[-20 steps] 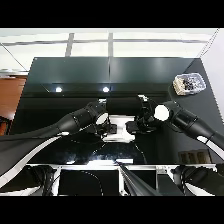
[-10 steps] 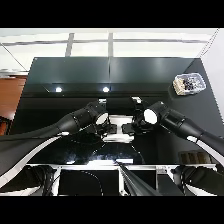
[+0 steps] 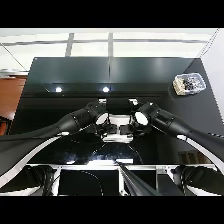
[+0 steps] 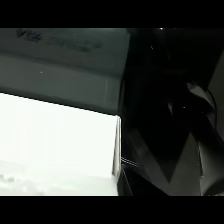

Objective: Fold the box and place the chain.

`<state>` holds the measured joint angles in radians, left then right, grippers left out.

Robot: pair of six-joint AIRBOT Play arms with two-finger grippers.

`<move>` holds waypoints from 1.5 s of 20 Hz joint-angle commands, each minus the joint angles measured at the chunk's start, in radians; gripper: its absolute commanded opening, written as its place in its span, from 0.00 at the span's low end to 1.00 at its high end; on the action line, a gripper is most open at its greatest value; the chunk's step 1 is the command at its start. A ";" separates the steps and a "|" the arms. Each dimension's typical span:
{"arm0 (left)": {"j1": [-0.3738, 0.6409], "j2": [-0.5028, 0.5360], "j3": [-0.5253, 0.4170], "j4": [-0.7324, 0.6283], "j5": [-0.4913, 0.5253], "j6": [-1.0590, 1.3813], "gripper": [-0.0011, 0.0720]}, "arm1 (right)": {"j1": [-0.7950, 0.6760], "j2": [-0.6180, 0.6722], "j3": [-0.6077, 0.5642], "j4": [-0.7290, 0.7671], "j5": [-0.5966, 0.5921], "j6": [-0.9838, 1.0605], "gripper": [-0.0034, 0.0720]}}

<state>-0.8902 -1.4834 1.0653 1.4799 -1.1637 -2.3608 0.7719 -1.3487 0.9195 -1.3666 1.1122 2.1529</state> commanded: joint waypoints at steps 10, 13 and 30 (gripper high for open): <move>0.001 0.000 0.001 0.000 0.002 0.000 0.05 | 0.013 -0.037 0.011 -0.044 -0.013 0.116 0.28; 0.001 0.000 0.001 0.000 0.002 0.000 0.05 | 0.013 -0.039 0.011 -0.041 -0.016 0.148 0.28; 0.001 0.000 0.001 0.001 0.003 0.000 0.05 | 0.013 -0.039 0.012 -0.042 -0.016 0.143 0.44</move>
